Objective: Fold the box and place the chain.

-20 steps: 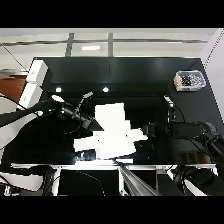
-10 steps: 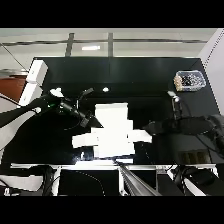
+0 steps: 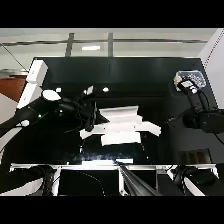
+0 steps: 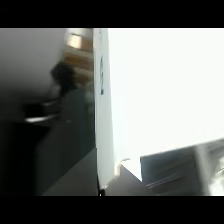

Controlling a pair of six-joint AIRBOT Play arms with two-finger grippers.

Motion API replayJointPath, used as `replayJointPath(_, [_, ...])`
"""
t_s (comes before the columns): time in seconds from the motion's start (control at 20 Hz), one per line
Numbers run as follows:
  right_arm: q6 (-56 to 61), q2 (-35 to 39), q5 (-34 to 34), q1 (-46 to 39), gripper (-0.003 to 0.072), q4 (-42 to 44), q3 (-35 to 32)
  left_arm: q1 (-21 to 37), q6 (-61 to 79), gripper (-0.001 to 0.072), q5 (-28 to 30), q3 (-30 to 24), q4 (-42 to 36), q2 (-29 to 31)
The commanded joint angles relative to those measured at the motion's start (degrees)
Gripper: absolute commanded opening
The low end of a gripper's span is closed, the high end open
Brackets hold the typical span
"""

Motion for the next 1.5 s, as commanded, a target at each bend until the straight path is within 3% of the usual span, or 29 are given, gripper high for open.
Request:
replayJointPath(0.0, [-0.4,0.2,4.5,-0.1,0.069,-1.9,0.4,-0.6,12.7,0.0025,6.3,-2.1,2.0,-1.2])
replayJointPath(0.2, [-3.8,0.2,15.5,-0.1,0.069,9.4,-1.6,-0.7,13.0,0.0025,11.5,-2.1,2.1,-4.4])
replayJointPath(0.4, [-23.9,0.1,17.9,1.3,0.0691,24.3,-8.9,-0.7,12.5,0.0025,9.4,-2.0,3.6,-5.5])
replayJointPath(0.65, [-28.0,0.1,24.3,9.0,0.0691,24.2,-16.5,-0.7,6.4,0.0025,10.4,-2.0,12.7,-5.5])
replayJointPath(0.85, [-28.1,0.1,30.4,13.8,0.069,22.6,-19.7,-0.7,5.1,0.0025,10.5,-2.0,15.5,-5.6])
replayJointPath(1.2, [-30.2,-0.6,29.9,16.0,0.069,18.9,-20.0,-1.6,4.9,0.0025,10.6,-2.0,16.4,-5.7])
replayJointPath(1.45, [-34.7,-5.7,30.0,20.1,0.069,18.2,-20.0,-1.6,4.9,0.0025,10.6,-2.0,16.4,-5.7])
